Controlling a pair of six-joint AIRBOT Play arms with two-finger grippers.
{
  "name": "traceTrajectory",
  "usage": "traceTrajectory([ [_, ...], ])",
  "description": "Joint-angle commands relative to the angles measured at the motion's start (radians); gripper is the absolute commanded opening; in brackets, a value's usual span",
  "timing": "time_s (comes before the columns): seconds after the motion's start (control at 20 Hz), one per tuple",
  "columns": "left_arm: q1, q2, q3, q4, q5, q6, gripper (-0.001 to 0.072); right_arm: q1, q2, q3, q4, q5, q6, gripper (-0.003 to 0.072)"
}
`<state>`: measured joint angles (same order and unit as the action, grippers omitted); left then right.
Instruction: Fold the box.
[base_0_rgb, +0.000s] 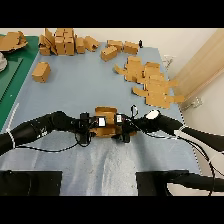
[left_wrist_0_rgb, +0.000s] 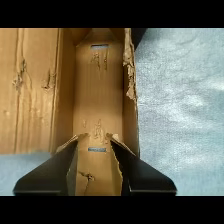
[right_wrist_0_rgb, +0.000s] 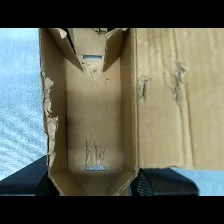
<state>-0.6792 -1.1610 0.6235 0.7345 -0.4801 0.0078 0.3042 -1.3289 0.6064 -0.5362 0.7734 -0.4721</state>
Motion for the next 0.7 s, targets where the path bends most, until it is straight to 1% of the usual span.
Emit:
traceTrajectory([
  [0.0,-0.001,-0.002,0.001,-0.052,-0.002,0.000,0.0323,-0.001,0.000,0.000,0.000,0.000,0.001,0.0441],
  [0.2,-0.001,-0.002,0.001,-0.052,-0.003,0.000,0.0324,-0.001,0.000,0.000,0.000,0.000,0.001,0.0441],
  [0.25,-0.001,-0.002,0.001,-0.052,-0.003,0.000,0.0354,-0.001,0.000,0.000,0.000,0.000,0.001,0.0441],
  [0.3,-0.001,-0.002,0.001,-0.058,-0.002,0.000,0.0517,-0.001,0.000,0.000,0.000,0.000,0.001,0.0441],
  [0.35,-0.001,-0.002,0.001,-0.065,-0.001,0.000,0.0561,-0.001,0.000,0.000,0.000,0.000,0.001,0.0441],
  [0.65,-0.001,-0.002,0.001,-0.062,0.009,0.000,0.0561,-0.001,0.000,0.000,0.000,0.000,0.001,0.0441],
])
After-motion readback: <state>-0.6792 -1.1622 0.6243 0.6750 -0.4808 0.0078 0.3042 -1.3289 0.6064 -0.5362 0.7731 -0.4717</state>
